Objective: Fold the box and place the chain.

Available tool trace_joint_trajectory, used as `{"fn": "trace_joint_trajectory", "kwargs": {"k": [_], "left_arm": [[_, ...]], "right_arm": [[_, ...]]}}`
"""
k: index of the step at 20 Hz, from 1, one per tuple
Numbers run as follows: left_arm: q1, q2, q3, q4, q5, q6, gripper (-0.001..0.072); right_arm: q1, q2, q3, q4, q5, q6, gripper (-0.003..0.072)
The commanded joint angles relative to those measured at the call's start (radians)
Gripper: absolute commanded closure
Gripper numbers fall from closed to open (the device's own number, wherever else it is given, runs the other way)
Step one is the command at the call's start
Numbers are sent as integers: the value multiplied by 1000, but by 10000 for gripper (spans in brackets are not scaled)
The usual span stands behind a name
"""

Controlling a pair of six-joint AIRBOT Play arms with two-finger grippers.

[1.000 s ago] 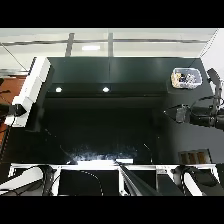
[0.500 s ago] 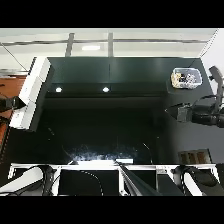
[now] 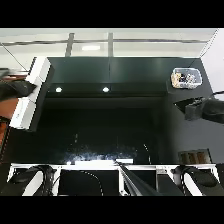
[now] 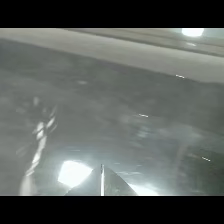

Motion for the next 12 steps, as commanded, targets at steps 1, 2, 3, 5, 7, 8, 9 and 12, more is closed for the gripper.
{"fn": "trace_joint_trajectory", "kwargs": {"k": [1, 2, 3, 5, 7, 8, 9, 12], "left_arm": [[-335, 160, -156, 71, 190, 13, 680], [-397, 172, -212, 163, 224, -64, 680], [-435, 172, -255, 238, 231, -148, 679], [-450, 172, -299, 274, 227, -188, 677], [-426, 172, -300, 286, 235, -188, 677], [-401, 172, -300, 283, 240, -190, 677], [-373, 171, -300, 270, 235, -190, 677], [-339, 170, -301, 269, 217, -189, 677]], "right_arm": [[72, 40, -185, -208, -285, 120, 676], [85, 34, -257, -222, -377, 119, 675], [90, 27, -317, -234, -452, 119, 674], [90, 27, -355, -259, -489, 106, 670], [90, 29, -355, -272, -462, 107, 669], [90, 29, -355, -272, -464, 107, 670], [90, 29, -355, -272, -464, 107, 670], [90, 29, -355, -272, -464, 107, 669]]}}
